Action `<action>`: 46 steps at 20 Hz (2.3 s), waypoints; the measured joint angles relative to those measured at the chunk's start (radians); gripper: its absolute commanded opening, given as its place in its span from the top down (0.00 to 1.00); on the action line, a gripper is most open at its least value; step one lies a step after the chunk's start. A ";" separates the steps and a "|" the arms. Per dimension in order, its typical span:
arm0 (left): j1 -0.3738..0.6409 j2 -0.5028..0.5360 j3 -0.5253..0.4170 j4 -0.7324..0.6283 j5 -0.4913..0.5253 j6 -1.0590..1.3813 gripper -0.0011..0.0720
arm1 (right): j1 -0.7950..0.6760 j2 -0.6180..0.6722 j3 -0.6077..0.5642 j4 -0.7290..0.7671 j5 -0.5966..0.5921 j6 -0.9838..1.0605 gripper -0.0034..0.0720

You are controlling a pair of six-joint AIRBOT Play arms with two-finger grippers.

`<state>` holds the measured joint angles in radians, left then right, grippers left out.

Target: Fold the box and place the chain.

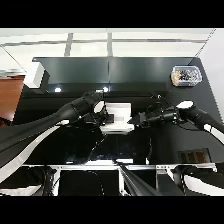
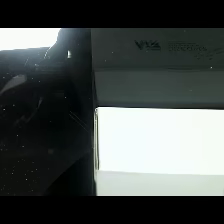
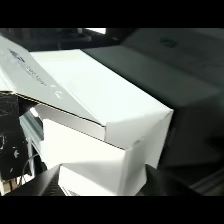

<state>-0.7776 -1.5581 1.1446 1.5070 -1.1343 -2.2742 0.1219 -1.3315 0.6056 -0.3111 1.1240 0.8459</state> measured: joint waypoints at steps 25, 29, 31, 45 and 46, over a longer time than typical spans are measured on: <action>0.000 0.000 0.000 0.000 0.000 0.000 0.95 | 0.355 -0.001 0.293 -0.708 -0.127 0.760 0.39; 0.000 0.000 0.000 0.000 0.000 0.000 0.95 | 0.425 -0.001 0.322 -0.841 -0.168 0.921 0.39; 0.000 0.000 0.000 0.001 0.000 0.000 0.95 | 0.442 -0.003 0.331 -0.885 -0.187 0.991 0.39; 0.000 0.000 0.000 0.002 0.000 0.001 0.95 | 0.518 -0.073 0.422 -1.114 -0.072 1.242 0.39; 0.000 0.000 0.000 0.002 0.000 0.001 0.95 | 0.524 -0.079 0.428 -1.120 -0.067 1.251 0.39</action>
<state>-0.7776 -1.5585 1.1446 1.5085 -1.1343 -2.2730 0.6456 -1.4109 1.0340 -1.4315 1.0573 2.0968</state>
